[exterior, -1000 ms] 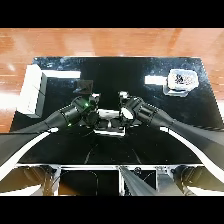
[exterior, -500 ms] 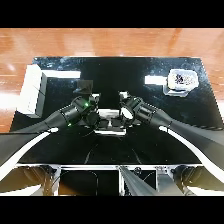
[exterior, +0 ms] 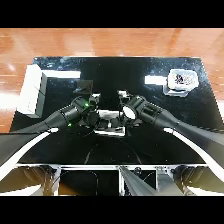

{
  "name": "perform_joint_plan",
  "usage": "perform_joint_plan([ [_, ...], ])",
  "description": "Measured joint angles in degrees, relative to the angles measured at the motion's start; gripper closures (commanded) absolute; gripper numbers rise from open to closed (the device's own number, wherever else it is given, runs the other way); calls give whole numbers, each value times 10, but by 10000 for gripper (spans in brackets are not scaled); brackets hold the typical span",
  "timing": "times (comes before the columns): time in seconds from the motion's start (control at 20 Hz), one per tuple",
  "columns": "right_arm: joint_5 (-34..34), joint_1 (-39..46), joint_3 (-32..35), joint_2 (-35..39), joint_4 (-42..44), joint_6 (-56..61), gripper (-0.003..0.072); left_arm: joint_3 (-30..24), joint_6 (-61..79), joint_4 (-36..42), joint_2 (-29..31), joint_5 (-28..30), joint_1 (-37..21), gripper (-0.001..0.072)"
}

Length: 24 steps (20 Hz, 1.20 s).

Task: Fold the box and place the chain.

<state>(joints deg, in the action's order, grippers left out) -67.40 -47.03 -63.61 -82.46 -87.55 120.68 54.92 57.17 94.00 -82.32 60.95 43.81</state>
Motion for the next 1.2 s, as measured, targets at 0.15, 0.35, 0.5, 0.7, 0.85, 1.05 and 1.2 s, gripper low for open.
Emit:
perform_joint_plan([
  [0.15, -54, -7, 0, 54, -17, -21, 89, 0, -1, 0, 0, -2, 0, 688],
  [0.35, -128, -13, 0, 156, -68, -33, 88, 0, -1, 0, 0, -4, 0, 688],
  [0.5, -177, 27, 0, 219, -146, -32, 88, 0, -1, 0, 0, -6, 0, 689],
  [0.7, -146, 190, 1, 247, -203, -53, 88, 0, -1, 0, 0, -6, 0, 689],
  [0.85, -60, 327, -5, 215, -172, -106, 89, 0, -2, 1, 0, -6, 0, 688],
  [1.05, 9, 450, -70, 91, -142, -165, 88, 0, -2, 4, 0, -5, 2, 688],
  [1.2, 33, 504, -150, -15, -133, -190, 89, 0, -2, 12, 0, -5, 2, 688],
])
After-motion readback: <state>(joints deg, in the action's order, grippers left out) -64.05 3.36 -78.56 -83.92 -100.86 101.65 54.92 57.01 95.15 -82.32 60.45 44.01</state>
